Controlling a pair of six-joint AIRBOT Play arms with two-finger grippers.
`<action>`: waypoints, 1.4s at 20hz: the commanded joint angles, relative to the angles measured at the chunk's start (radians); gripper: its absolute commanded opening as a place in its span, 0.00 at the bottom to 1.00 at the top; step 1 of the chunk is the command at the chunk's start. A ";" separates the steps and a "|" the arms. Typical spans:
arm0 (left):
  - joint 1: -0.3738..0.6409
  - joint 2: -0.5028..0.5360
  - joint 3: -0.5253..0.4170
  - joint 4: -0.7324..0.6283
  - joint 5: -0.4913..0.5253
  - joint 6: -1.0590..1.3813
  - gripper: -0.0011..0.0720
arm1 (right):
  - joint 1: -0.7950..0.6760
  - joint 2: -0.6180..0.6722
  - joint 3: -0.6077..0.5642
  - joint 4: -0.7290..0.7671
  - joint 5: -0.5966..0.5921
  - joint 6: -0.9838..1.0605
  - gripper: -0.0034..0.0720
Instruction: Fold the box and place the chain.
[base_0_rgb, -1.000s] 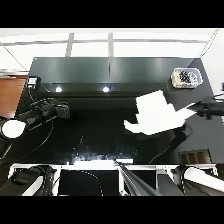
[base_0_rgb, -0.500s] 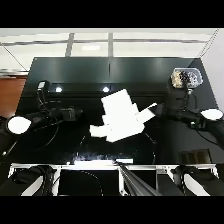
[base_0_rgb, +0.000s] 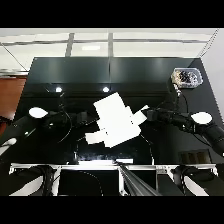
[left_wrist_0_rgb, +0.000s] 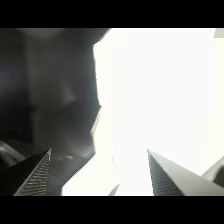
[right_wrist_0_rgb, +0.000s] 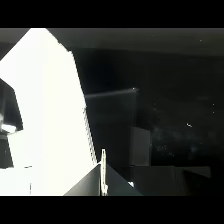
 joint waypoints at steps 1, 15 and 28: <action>0.000 -0.166 0.082 -0.135 -0.062 0.159 0.98 | 0.007 0.001 -0.001 -0.002 -0.004 -0.008 0.06; -0.087 -0.504 0.383 -0.069 -0.447 0.281 0.96 | 0.007 0.001 -0.001 -0.002 -0.002 -0.008 0.06; -0.079 -0.483 0.389 -0.009 -0.451 0.402 0.05 | -0.187 0.002 0.092 -0.176 0.204 0.023 0.90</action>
